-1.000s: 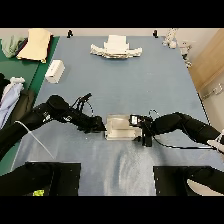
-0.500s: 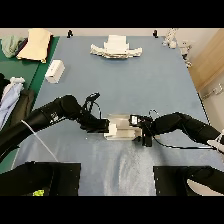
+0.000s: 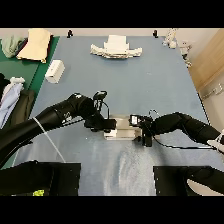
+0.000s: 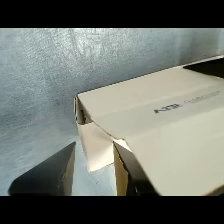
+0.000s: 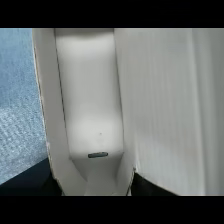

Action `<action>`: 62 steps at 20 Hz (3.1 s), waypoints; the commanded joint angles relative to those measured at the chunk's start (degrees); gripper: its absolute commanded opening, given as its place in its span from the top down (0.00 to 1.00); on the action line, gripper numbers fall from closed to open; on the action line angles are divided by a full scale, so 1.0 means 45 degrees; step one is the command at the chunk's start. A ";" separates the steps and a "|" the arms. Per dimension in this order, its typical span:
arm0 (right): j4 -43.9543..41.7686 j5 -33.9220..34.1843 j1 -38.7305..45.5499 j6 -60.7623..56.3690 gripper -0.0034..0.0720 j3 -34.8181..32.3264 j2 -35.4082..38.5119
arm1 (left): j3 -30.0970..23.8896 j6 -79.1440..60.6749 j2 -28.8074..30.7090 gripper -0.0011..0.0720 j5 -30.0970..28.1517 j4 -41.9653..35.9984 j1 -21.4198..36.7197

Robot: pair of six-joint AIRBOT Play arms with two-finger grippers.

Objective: Fold the box.

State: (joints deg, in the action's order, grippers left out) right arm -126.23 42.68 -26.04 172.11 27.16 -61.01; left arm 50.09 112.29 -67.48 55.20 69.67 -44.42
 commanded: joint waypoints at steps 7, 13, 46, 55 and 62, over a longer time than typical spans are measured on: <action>-0.0005 -0.0005 -0.0005 0.0000 0.41 0.0005 -0.0010 | 0.1885 0.2691 -0.1651 0.51 0.1846 0.2739 -0.1404; -0.0005 -0.0005 -0.0005 0.0000 0.41 0.0005 -0.0010 | 0.3167 0.3356 -0.3147 0.51 0.2934 0.3565 -0.2064; 0.0000 -0.0005 -0.0005 0.0000 0.41 0.0005 -0.0010 | 0.3682 0.5557 -0.4075 0.95 0.3264 0.4823 -0.3065; 0.0000 -0.0005 -0.0005 0.0000 0.41 0.0005 -0.0010 | 0.4061 0.5187 -0.4031 0.07 0.4211 0.4731 -0.3070; 0.0000 -0.0005 -0.0005 0.0000 0.41 0.0005 -0.0010 | 0.6037 0.2861 -0.2327 0.13 0.6985 0.5144 -0.3152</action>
State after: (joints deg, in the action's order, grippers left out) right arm -126.21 42.68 -26.02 172.13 27.16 -61.01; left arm 74.76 129.05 -81.10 82.32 92.09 -58.43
